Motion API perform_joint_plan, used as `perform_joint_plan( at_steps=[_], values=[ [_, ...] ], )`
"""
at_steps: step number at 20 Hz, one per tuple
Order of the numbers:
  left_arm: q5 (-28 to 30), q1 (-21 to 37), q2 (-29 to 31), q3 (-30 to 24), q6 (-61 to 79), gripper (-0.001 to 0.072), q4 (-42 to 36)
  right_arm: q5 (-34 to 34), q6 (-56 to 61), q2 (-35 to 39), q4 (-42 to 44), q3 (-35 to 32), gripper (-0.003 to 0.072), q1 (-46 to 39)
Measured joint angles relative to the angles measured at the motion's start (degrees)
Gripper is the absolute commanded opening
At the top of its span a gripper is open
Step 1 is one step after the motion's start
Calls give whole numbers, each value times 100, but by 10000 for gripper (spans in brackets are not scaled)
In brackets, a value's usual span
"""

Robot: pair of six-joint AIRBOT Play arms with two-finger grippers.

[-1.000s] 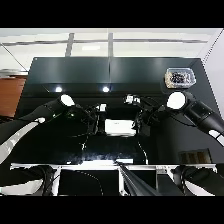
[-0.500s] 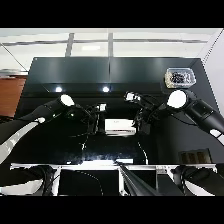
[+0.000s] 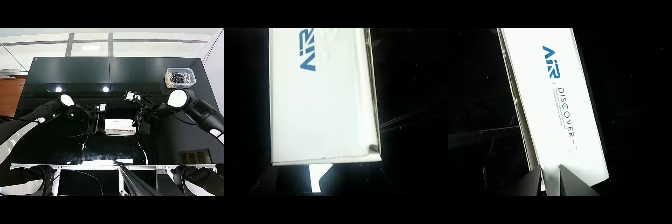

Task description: Fold the box and place the chain.

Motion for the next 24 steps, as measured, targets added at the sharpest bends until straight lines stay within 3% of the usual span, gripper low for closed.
perform_joint_plan(
  at_steps=[15,17,24],
  values=[
    [-2,0,2,0,7,441,2,-98,9,-28,2,-160,105,109],
    [-4,0,0,0,13,441,0,-149,28,-28,-7,-188,311,170],
    [-2,-2,0,0,11,441,2,-295,297,13,4,-212,319,232]
  ],
)
